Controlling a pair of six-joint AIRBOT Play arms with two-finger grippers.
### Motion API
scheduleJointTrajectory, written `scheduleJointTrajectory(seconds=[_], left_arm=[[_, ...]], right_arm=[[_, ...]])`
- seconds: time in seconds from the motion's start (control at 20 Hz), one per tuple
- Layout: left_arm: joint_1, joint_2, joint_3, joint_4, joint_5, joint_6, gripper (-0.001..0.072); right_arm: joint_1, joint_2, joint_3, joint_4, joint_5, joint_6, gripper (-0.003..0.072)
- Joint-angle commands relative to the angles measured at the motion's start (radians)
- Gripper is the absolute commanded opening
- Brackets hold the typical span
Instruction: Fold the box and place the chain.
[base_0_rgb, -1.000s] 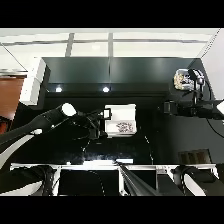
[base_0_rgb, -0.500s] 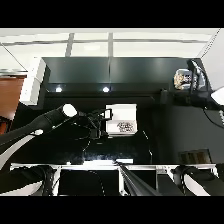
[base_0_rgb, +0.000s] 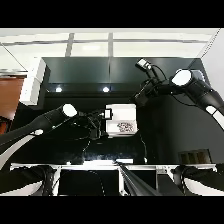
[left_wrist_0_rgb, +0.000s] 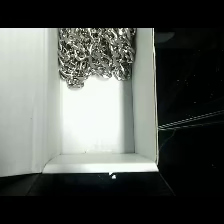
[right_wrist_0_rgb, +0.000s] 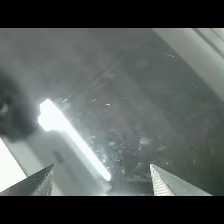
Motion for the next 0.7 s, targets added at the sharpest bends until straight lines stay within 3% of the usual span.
scheduleJointTrajectory(seconds=[0.0,0.15,0.45,0.65], left_arm=[[0.000,0.000,0.000,0.000,-0.001,-0.001,0.0343],[0.000,0.000,0.000,0.000,0.000,-0.001,0.0342],[0.000,0.000,0.000,0.000,0.000,-0.001,0.0343],[0.000,0.000,0.000,0.000,-0.001,-0.001,0.0342]], right_arm=[[0.014,0.024,0.013,-0.001,0.137,-0.128,0.0720],[0.015,0.053,-0.006,0.001,0.270,-0.071,0.0720],[0.025,0.131,-0.193,0.005,0.256,-0.142,0.0720],[0.066,0.131,-0.215,0.005,0.194,-0.237,0.0720]])
